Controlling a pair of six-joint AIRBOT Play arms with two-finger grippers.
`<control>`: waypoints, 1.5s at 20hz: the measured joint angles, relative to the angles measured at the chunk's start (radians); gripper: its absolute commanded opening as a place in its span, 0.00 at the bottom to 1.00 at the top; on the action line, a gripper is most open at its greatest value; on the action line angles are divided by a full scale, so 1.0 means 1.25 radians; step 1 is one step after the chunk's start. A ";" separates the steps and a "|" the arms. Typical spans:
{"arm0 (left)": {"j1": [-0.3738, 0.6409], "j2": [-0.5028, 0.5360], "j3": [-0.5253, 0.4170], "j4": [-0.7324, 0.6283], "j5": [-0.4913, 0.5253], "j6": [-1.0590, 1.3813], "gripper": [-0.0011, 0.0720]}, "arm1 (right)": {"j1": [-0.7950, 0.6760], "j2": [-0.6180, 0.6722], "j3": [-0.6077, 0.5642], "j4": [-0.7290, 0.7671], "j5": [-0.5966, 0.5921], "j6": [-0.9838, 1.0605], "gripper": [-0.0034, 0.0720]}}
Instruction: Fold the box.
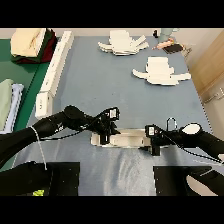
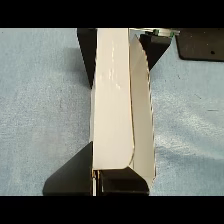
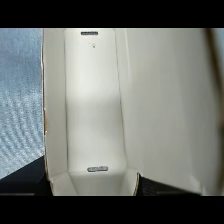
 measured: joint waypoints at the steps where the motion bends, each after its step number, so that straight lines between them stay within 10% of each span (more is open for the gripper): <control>1: 0.000 0.000 0.000 0.000 0.000 0.000 0.04 | 0.000 0.000 0.000 0.000 0.000 0.000 0.65; 12: 0.000 0.000 0.000 -0.005 -0.002 -0.002 0.04 | 0.000 0.000 0.000 0.000 0.001 0.000 0.65; 13: 0.000 0.000 0.000 -0.005 -0.003 -0.005 0.28 | 0.000 0.000 0.000 0.000 0.001 -0.001 0.65; 14: 0.000 -0.001 0.000 0.002 -0.001 -0.011 0.75 | 0.000 0.000 0.000 -0.002 0.005 -0.001 0.65; 19: 0.013 0.017 -0.001 0.058 -0.006 -0.111 0.87 | 0.000 0.000 0.000 -0.002 0.002 -0.002 0.65; 22: 0.045 0.059 -0.001 0.176 -0.052 -0.253 0.82 | 0.000 0.000 0.000 -0.001 0.002 -0.001 0.65; 24: 0.072 0.102 -0.001 0.268 -0.111 -0.400 0.03 | 0.000 0.000 0.000 -0.001 0.002 -0.001 0.65; 30: 0.067 0.207 0.010 0.330 -0.266 -0.842 0.04 | 0.000 0.000 0.000 0.000 0.001 0.000 0.65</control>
